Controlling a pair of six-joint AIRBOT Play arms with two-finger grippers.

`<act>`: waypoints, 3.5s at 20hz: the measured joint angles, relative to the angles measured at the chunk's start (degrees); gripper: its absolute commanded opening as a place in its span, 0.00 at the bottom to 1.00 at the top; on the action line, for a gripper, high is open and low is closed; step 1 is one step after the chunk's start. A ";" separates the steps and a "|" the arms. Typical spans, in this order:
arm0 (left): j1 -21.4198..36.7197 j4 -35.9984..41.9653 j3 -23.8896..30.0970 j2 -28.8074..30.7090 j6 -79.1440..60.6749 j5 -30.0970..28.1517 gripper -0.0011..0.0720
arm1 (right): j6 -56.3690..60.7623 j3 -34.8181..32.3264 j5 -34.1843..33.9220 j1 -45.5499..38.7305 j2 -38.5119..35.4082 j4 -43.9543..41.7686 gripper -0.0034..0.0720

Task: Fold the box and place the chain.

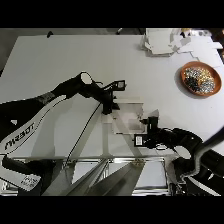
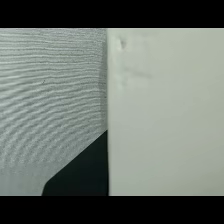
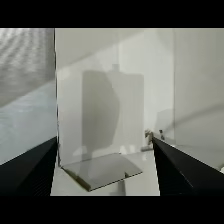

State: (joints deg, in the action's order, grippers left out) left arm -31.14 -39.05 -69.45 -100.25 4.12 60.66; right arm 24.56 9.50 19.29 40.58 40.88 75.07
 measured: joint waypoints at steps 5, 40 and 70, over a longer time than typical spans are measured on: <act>0.00 0.00 0.00 0.00 0.00 0.00 0.03 | -5.16 2.34 1.88 -3.80 0.15 -4.02 0.91; 0.00 -0.02 0.00 -0.02 -0.02 0.09 0.03 | -39.21 20.35 24.06 -30.23 24.02 -35.60 0.91; 0.00 0.00 0.00 0.00 -0.04 0.04 0.03 | -49.07 20.74 25.35 -30.38 32.61 -40.04 0.57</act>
State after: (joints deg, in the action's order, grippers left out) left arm -31.14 -39.05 -69.45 -100.25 4.08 60.71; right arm -24.51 30.24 44.64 10.20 73.49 35.03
